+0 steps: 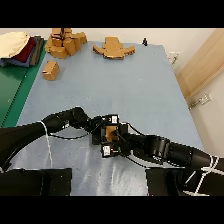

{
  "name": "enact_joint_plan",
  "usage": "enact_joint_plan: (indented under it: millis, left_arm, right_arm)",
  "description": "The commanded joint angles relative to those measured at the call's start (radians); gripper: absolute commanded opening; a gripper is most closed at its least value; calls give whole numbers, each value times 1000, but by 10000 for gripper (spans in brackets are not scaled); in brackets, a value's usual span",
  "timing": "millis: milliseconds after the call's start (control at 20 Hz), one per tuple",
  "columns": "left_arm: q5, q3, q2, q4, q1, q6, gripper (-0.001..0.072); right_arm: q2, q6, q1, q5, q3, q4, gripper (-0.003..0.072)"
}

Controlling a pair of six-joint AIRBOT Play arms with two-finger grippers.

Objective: Fold the box.

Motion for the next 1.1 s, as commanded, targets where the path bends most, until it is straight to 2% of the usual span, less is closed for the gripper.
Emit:
enact_joint_plan:
  millis: [0, 50, 100, 200, 300, 400, 450, 650, 750, 1050]
  left_arm:
    - [0, 0, 0, 0, 0, 0, 384]
    - [0, 0, 0, 0, 0, 0, 384]
    - [0, 0, 0, 0, 0, 0, 384]
    - [0, 0, 0, 0, 0, 0, 384]
    - [0, 0, 0, 0, 0, 0, 384]
    - [0, 0, 0, 0, 0, 0, 384]
    - [0, 0, 0, 0, 0, 0, 384]
    - [0, 0, 0, 0, 0, 0, 384]
    - [0, 0, 0, 0, 0, 0, 384]
    - [0, 0, 0, 0, 0, 0, 384]
  right_arm:
    - [-8, 1, -1, 0, 1, -1, 382]
    - [-11, 1, -1, 0, 1, -1, 386]
    - [-14, 1, -1, 0, 1, -2, 434]
    - [-15, 1, -1, 0, 1, -4, 440]
    - [-15, 10, -1, -3, 1, -19, 369]
    - [-15, 52, -1, -6, 1, -68, 352]
    - [-15, 75, -1, -8, 1, -97, 293]
    - [-11, 100, 0, -8, 1, -125, 281]
    - [-5, 106, 0, -8, 1, -124, 211]
    - [17, 106, 0, -8, 1, -122, 212]
